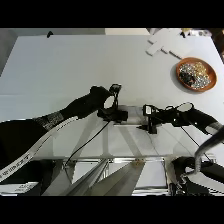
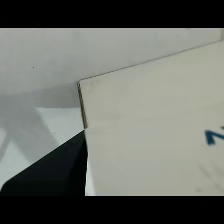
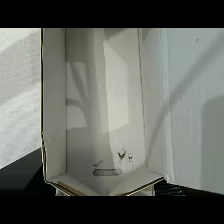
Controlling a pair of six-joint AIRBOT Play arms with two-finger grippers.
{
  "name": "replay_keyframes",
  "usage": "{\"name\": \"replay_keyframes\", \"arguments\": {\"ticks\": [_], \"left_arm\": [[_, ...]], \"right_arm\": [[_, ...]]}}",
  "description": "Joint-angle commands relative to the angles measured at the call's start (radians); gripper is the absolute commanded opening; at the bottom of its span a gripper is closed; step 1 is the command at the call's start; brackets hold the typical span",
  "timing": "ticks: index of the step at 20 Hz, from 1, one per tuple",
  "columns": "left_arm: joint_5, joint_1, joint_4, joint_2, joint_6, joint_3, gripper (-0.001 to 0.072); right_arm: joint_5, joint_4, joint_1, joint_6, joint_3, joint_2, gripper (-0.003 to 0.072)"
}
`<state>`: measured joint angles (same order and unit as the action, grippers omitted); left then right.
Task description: Fold the box and place the chain.
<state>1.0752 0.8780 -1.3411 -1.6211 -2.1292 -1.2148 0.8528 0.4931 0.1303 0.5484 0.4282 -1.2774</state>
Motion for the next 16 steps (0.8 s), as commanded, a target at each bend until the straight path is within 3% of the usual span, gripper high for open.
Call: {"name": "replay_keyframes", "arguments": {"ticks": [1,10,16], "left_arm": [[0.014,0.009,-0.090,-0.011,-0.126,-0.009,0.0341],[-0.020,0.023,-0.159,-0.024,-0.169,-0.009,0.0309],[0.007,0.035,-0.076,-0.035,-0.186,-0.012,0.0308]], "right_arm": [[0.000,0.000,0.000,-0.001,0.000,0.000,0.0499],[0.000,0.000,0.000,-0.001,0.000,0.000,0.0499],[0.000,0.000,0.000,-0.001,0.000,0.000,0.0499]]}}
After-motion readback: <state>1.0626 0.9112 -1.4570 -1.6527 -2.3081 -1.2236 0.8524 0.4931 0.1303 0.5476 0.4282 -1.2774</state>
